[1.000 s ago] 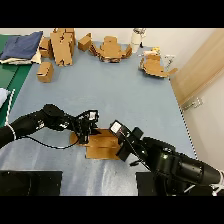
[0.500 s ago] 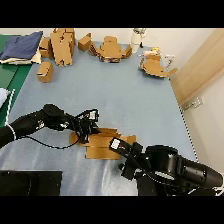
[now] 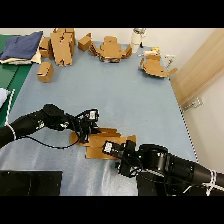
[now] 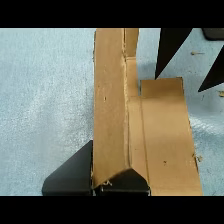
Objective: Fold the box.
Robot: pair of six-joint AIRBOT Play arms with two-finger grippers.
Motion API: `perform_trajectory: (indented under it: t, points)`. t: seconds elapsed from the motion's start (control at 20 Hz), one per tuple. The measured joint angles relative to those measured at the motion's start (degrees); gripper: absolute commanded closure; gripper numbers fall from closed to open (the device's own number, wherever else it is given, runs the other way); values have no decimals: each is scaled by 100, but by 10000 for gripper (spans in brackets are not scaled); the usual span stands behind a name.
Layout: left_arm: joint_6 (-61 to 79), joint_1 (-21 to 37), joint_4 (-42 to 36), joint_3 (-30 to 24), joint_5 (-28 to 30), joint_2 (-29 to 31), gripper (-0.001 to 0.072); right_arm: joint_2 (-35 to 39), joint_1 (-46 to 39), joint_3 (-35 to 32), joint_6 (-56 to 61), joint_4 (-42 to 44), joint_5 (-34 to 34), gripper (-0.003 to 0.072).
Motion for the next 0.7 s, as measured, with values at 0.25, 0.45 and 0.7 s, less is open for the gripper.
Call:
perform_trajectory:
  t: [0.25,0.45,0.7]
  points:
    - [0,0,2,0,2,0,695,-50,0,0,-92,-144,-332,127]
    - [0,-2,2,0,0,0,695,-184,9,0,-157,-232,-452,126]
    - [0,-2,2,0,0,0,695,-339,118,0,-352,-214,-535,127]
